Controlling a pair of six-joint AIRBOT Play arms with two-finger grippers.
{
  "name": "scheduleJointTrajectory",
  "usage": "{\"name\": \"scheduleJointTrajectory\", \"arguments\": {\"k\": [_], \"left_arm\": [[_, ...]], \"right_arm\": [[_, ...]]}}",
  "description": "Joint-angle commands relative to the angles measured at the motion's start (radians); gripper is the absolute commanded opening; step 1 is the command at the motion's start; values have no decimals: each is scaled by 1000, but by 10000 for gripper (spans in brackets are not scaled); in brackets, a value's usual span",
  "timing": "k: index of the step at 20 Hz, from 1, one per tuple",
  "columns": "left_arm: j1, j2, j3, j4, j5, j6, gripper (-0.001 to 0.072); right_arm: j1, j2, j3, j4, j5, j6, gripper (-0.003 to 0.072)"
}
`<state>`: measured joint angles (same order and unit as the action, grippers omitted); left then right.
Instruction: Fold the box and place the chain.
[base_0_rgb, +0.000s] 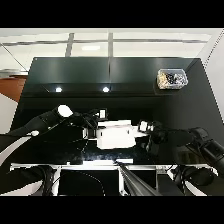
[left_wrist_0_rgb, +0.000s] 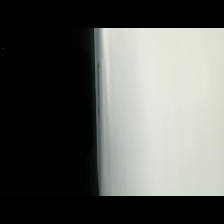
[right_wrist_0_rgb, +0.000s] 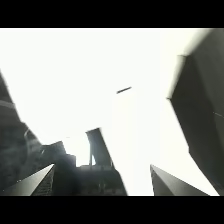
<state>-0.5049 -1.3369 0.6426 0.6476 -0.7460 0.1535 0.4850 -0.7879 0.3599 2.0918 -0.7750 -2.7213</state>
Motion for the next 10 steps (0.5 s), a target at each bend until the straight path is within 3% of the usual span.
{"name": "scheduleJointTrajectory", "arguments": {"k": [1, 7, 10], "left_arm": [[0, -1, 0, 3, 1, -3, 34], [0, -1, 0, 2, 1, -4, 34], [-2, -1, 1, -28, -1, -5, 33]], "right_arm": [[85, -47, -6, 10, 23, -88, 706], [174, -105, -6, 87, 218, -129, 705], [183, -106, 17, 101, 247, -3, 704]]}}
